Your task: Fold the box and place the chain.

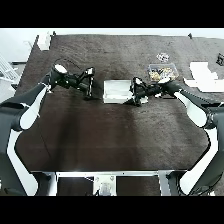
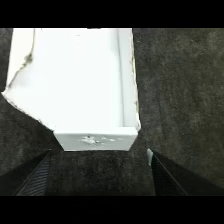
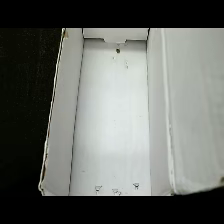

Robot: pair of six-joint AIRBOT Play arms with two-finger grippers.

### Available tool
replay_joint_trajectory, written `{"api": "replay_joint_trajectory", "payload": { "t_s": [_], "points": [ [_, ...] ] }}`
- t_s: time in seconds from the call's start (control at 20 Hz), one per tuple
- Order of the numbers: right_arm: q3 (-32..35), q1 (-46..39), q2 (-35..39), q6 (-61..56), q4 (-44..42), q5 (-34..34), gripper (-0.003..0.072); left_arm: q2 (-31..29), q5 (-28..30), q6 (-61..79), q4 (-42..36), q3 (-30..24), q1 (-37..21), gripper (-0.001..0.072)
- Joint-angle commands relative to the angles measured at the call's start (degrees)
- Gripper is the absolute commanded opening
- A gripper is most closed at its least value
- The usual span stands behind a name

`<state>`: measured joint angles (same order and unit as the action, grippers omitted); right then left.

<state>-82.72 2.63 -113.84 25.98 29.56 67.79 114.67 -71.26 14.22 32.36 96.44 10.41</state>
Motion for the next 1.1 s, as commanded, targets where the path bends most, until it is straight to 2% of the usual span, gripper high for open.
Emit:
{"api": "replay_joint_trajectory", "payload": {
  "t_s": [0.0, 0.3, 0.6, 1.05],
  "points": [
    [-0.04, 0.04, 0.02, 0.0, 0.0, 0.02, 0.059, 0.02, 3.28, -0.37, -0.72, -0.02, 0.76, 0.072],
    [-0.04, 0.04, 0.02, 0.0, -0.02, 0.0, 0.059, 0.02, 8.79, -4.79, 0.31, -0.02, 2.49, 0.072],
    [-0.04, 0.07, 0.02, 0.0, 0.0, 0.02, 0.059, 0.92, 7.15, -5.6, 4.9, -0.02, 2.6, 0.072],
    [-0.04, 0.04, 0.02, 0.0, -0.02, 0.02, 0.059, 0.92, 4.98, -1.68, 2.05, -0.02, 2.62, 0.072]
  ]
}}
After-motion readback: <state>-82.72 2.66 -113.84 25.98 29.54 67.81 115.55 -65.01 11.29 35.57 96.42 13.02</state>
